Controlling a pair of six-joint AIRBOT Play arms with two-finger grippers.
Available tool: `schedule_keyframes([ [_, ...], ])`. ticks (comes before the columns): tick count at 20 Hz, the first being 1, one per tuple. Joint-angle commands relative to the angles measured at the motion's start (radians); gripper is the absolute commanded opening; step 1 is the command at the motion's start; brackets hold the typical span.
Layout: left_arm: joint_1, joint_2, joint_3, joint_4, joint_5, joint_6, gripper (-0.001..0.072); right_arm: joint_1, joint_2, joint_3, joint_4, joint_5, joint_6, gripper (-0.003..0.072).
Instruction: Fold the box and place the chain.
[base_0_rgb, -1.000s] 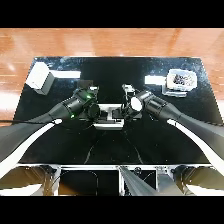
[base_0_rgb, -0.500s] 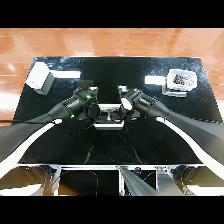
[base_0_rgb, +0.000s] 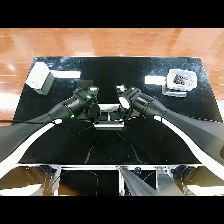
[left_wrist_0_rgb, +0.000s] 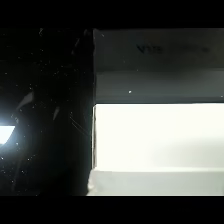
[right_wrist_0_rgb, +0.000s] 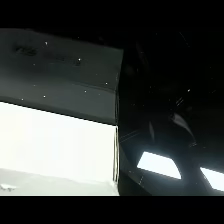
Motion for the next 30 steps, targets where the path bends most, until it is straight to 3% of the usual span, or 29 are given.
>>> schedule_keyframes([
  [1, 0.0, 0.0, 0.0, 0.004, 0.002, 0.0, 0.0021, 0.001, -0.001, 0.003, -0.003, 0.005, -0.016, 0.0128],
  [5, 0.0, 0.0, 0.0, 0.004, 0.002, 0.0, 0.002, 0.001, -0.002, 0.003, -0.003, 0.006, -0.019, 0.0127],
  [7, 0.0, 0.0, 0.0, 0.005, 0.003, 0.0, 0.0021, 0.001, -0.002, 0.003, -0.002, 0.006, -0.034, 0.0029],
  [16, 0.0, 0.0, 0.0, 0.005, 0.002, 0.0, 0.0021, 0.001, -0.002, 0.005, 0.008, 0.007, -0.042, 0.003],
  [17, 0.0, 0.0, 0.0, 0.005, 0.002, 0.0, 0.0021, 0.001, -0.002, 0.006, 0.008, 0.008, -0.042, 0.0042],
  [18, 0.0, 0.0, 0.0, 0.005, 0.002, 0.0, 0.0021, 0.001, -0.002, 0.006, 0.008, 0.009, -0.042, 0.0305],
  [19, 0.0, 0.0, 0.0, 0.005, 0.002, 0.0, 0.002, 0.001, -0.002, 0.006, 0.008, 0.013, -0.042, 0.0341],
  [23, 0.0, 0.0, 0.0, 0.004, 0.004, 0.0, 0.0021, 0.001, -0.001, 0.006, 0.008, 0.016, -0.042, 0.0339],
  [24, 0.0, 0.0, 0.0, 0.004, 0.005, 0.0, 0.0021, 0.001, -0.001, 0.006, 0.008, 0.016, -0.045, 0.0254],
  [25, 0.0, 0.0, 0.0, 0.004, 0.005, 0.0, 0.0021, 0.001, -0.001, 0.006, 0.009, 0.016, -0.066, 0.0076],
  [26, 0.0, 0.0, 0.0, 0.004, 0.005, 0.0, 0.002, 0.001, -0.001, 0.006, 0.012, 0.016, -0.078, 0.0024],
  [28, 0.0, 0.0, 0.0, 0.004, 0.005, 0.0, 0.0021, 0.0, -0.001, 0.006, 0.012, 0.016, -0.079, 0.0027],
  [29, 0.0, 0.0, 0.0, 0.005, 0.005, 0.0, 0.0021, 0.0, 0.0, 0.006, 0.012, 0.017, -0.078, 0.003],
  [30, 0.0, 0.0, 0.0, 0.004, 0.004, 0.0, 0.0021, 0.001, 0.003, 0.006, 0.012, 0.025, -0.079, 0.0212],
])
